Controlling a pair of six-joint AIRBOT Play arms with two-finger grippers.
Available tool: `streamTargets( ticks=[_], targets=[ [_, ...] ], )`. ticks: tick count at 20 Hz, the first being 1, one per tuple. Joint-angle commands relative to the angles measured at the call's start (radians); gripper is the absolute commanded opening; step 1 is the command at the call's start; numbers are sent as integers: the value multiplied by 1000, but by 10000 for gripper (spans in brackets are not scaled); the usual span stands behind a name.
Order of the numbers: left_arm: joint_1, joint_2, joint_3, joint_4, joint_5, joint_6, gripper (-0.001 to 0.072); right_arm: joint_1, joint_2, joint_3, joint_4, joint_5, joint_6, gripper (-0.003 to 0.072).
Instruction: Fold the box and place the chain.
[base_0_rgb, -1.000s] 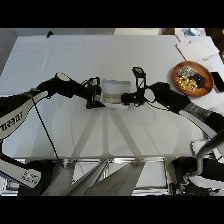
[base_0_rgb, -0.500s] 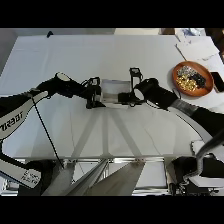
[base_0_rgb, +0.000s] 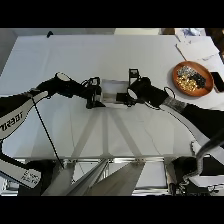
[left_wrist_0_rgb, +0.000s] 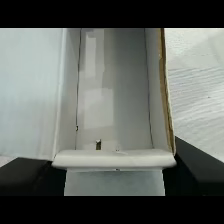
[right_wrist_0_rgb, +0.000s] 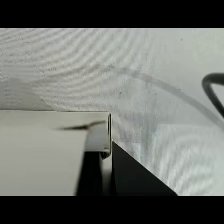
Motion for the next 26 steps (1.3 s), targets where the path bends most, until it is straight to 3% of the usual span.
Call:
streamTargets(
  ticks=[1,3,4,11,17,24,25,26],
  targets=[
    [1,0,0,1,-2,0,221,1,-1,10,-23,3,9,121],
    [1,0,0,1,-2,0,221,1,15,12,-23,-2,-4,362],
    [1,0,0,1,-2,0,221,0,29,13,-23,-3,-28,420],
    [1,0,0,1,-2,0,221,0,195,12,-37,54,-146,419],
    [1,0,0,1,-2,0,221,-14,384,12,-136,136,-157,420],
    [1,0,0,1,-2,0,221,-302,496,12,-169,297,-379,422],
    [1,0,0,1,-2,0,221,-364,496,12,-169,282,-396,437],
    [1,0,0,1,-2,0,221,-433,496,12,-167,248,-395,509]
  ],
)
